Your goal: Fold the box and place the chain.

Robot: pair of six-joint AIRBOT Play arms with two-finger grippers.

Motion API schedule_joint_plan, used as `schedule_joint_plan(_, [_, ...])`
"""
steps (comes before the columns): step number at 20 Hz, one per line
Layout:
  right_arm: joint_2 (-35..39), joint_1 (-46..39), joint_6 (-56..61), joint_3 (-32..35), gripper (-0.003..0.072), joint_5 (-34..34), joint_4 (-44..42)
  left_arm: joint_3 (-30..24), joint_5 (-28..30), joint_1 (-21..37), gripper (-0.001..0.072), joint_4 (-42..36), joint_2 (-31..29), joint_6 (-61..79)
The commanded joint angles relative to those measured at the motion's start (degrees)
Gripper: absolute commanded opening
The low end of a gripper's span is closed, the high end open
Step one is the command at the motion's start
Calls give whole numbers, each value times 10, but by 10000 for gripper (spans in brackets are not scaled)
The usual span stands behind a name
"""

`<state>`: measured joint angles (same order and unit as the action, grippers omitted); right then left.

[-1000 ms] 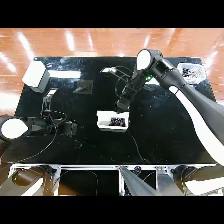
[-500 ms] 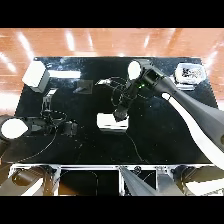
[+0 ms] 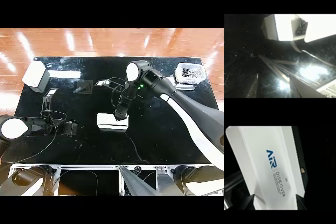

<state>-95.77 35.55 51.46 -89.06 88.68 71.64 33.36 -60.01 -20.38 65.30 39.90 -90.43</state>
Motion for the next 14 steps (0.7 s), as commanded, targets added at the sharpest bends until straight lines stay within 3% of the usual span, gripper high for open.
schedule_joint_plan(1, [0,8,-17,0,620,-15,8,0,0,0,505,1,0,0])
schedule_joint_plan(2, [0,11,-17,0,540,-14,11,0,0,0,504,1,0,0])
schedule_joint_plan(3, [0,16,-23,0,410,-8,11,0,0,0,504,1,0,0])
schedule_joint_plan(4, [0,18,-30,0,380,-3,11,0,0,0,504,1,0,0])
schedule_joint_plan(13, [0,33,-21,0,377,-15,28,0,0,0,505,1,0,0])
schedule_joint_plan(14, [0,35,-22,0,337,-16,28,0,0,0,504,1,0,0])
